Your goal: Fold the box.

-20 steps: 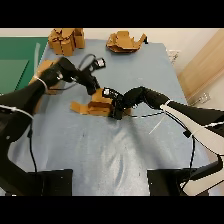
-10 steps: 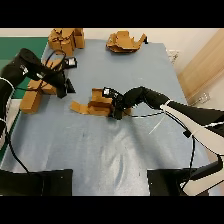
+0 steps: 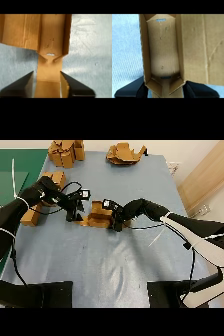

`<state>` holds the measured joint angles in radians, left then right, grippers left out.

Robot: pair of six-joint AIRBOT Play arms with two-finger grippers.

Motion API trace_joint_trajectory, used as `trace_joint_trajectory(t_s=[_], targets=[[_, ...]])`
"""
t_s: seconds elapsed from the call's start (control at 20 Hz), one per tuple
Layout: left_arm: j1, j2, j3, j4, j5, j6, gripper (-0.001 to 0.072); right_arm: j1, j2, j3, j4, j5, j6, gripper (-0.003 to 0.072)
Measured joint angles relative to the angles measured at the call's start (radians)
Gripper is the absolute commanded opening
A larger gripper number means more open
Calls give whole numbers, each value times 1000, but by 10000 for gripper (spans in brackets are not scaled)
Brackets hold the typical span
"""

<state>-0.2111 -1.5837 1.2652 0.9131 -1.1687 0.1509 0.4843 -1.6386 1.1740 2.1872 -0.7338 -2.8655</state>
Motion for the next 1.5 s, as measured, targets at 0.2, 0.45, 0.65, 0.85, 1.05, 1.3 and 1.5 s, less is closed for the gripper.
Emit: trace_joint_trajectory(t_s=[0.2, 0.45, 0.65, 0.85, 1.05, 1.3, 1.5], targets=[[-30, -13, -6, -21, 2, 7, 291, 0, 0, 0, 0, 0, 0, 272], [-47, -17, -7, -28, 8, 8, 289, 0, 0, 0, 0, 0, 0, 272], [-59, -18, -7, -31, 9, 8, 174, 0, 0, 0, -1, -1, 0, 271], [-85, -31, -8, -29, 15, 9, 164, 0, 0, 0, -3, -1, -1, 271], [-112, -44, -8, -32, 45, 8, 165, -1, 0, 0, -4, -2, -2, 271], [-127, -48, -8, -80, 61, 6, 166, -2, 1, 0, -3, -2, 0, 272], [-131, -49, -8, -102, 60, 6, 178, -1, 1, 0, -2, -2, 0, 272]])
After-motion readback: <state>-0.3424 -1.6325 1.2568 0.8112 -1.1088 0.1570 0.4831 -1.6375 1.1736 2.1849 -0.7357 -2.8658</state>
